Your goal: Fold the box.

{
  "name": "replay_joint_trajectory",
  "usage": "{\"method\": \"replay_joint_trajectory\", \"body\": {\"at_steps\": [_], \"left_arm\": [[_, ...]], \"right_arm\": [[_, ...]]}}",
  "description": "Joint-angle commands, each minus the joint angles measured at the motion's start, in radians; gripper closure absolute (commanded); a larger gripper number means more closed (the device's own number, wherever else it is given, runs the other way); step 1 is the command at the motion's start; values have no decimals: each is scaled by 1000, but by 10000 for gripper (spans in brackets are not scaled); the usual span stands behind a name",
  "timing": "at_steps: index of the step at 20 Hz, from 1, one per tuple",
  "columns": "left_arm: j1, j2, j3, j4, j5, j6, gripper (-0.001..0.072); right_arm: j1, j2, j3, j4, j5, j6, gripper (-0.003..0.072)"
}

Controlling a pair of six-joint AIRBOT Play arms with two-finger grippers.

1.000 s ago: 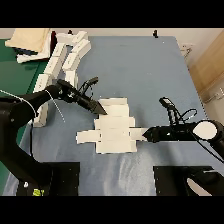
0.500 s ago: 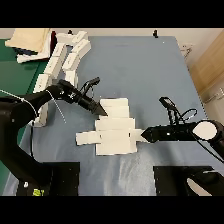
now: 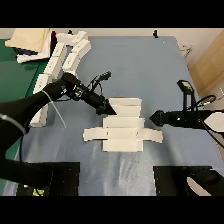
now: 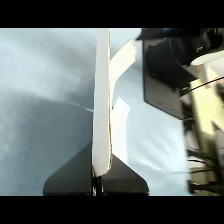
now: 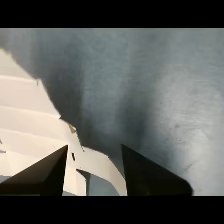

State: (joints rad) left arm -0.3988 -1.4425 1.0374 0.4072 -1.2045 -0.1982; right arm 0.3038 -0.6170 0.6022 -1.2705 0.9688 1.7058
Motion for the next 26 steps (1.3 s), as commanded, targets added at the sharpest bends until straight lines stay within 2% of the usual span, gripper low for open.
{"method": "replay_joint_trajectory", "body": {"at_steps": [1,2,3,4,5,8,14,21,26], "left_arm": [[-70,244,-179,-35,342,220,702],[-87,314,-263,-88,457,313,701],[-101,365,-335,-146,542,395,701],[-113,400,-401,-204,591,474,700],[-122,415,-447,-242,603,524,699],[-163,401,-522,-274,606,596,700],[-237,393,-555,-273,637,610,699],[-250,377,-594,-264,614,605,696],[-250,378,-594,-250,531,603,695]], "right_arm": [[-11,0,62,-74,-3,69,188],[-11,-1,60,-73,-7,82,200],[-11,-1,59,-72,-7,83,377],[-10,-1,59,-72,-10,82,621],[-10,-1,59,-72,-13,81,680],[-10,-1,59,-72,-31,80,680],[-10,-1,59,-72,-37,73,680],[-10,-1,59,-72,-37,65,680],[-10,-1,59,-72,-37,62,680]]}}
